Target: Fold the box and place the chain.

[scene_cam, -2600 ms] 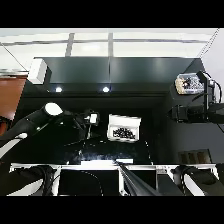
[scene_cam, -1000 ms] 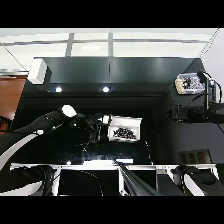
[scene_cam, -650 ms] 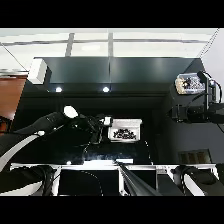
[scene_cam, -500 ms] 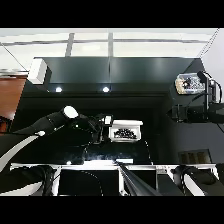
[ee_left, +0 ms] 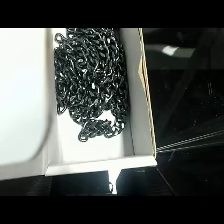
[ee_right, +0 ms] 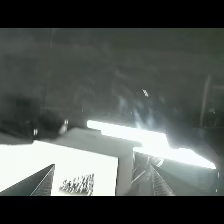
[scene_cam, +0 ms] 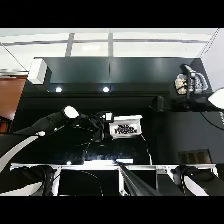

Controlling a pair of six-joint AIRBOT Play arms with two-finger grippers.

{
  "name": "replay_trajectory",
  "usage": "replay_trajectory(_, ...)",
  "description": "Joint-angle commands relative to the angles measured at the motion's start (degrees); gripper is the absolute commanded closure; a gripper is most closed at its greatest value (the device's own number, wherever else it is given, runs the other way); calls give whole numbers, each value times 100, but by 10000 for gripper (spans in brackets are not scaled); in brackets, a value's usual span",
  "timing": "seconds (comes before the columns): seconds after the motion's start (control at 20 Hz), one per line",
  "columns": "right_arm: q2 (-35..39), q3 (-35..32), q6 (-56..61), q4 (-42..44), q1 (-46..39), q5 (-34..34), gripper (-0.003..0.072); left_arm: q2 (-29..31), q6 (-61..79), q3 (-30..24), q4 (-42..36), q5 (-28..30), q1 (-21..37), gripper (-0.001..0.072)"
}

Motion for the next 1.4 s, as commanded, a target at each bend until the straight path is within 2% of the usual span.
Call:
replay_trajectory(0.0, -1010, 48, -1685, 553, 127, -358, -34, -2, -24, 0, 20, 22, 0, 222)
replay_trajectory(0.1, -1340, 46, -3145, 835, 278, -76, -34, -2, -24, 0, 22, 22, 0, 222)
replay_trajectory(0.2, -1298, 87, -4256, 1244, 391, -9, -34, -2, -24, 0, 20, 22, 0, 221)
replay_trajectory(0.35, -1180, 297, -5495, 1683, 400, 826, -34, -2, -24, 0, 20, 22, 0, 222)
replay_trajectory(0.4, -1128, 323, -5729, 1648, 400, 1189, -32, -2, -24, 0, 20, 22, 0, 222)
replay_trajectory(0.45, -1058, 321, -5718, 1591, 409, 1432, 5, -2, -24, 0, 20, 22, 0, 221)
replay_trajectory(0.65, -841, 319, -5403, 850, 688, 1696, 5, -2, -26, 0, 20, 24, 0, 221)
replay_trajectory(0.75, -793, 243, -5405, 802, 721, 1755, 5, -2, -24, 0, 20, 22, 0, 221)
replay_trajectory(0.9, -603, -188, -5742, 1130, 721, 1388, 5, -2, -24, 0, 20, 22, 0, 222)
replay_trajectory(1.0, -409, -404, -5956, 1473, 699, 844, 5, -2, -24, 0, 22, 22, -2, 221)
replay_trajectory(1.2, -260, -428, -6937, 2883, 402, 98, 4, -2, -24, 0, 22, 22, -2, 221)
replay_trajectory(1.35, -260, -428, -7154, 2852, 208, -479, 4, -2, -24, 0, 22, 22, -2, 222)
